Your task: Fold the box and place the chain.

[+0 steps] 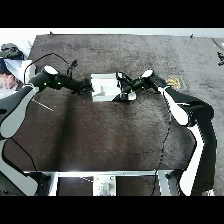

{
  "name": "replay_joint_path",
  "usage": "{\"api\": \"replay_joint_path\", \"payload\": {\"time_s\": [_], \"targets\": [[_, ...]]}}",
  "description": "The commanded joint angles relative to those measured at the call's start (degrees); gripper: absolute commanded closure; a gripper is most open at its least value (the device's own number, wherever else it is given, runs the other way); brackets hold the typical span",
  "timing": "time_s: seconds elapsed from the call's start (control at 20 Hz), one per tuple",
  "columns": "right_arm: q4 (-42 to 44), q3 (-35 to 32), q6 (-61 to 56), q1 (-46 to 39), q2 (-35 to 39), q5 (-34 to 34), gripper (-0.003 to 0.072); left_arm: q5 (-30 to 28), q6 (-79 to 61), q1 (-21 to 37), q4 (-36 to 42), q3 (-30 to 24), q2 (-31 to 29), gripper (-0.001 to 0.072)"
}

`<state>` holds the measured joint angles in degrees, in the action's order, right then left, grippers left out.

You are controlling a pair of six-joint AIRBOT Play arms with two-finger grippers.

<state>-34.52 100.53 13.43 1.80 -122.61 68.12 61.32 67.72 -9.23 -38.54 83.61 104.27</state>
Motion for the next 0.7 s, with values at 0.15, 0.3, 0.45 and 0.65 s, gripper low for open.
{"api": "replay_joint_path", "payload": {"time_s": [0.15,0.3,0.45,0.65], "targets": [[0.0,0.0,0.0,0.0,0.0,0.0,0.0153,-0.9,9.7,-2.5,-8.8,3.0,0.0,0.0397],[0.0,0.0,0.0,0.0,0.0,0.0,0.0153,-1.8,15.9,-4.4,-14.4,4.5,0.0,0.0396],[0.0,0.0,0.0,0.0,0.0,0.0,0.0153,-2.5,20.2,-6.2,-18.2,5.0,0.0,0.0397],[0.0,0.0,0.0,0.0,0.0,0.0,0.0153,-3.8,23.3,-7.5,-20.8,5.0,0.0,0.0396]]}}
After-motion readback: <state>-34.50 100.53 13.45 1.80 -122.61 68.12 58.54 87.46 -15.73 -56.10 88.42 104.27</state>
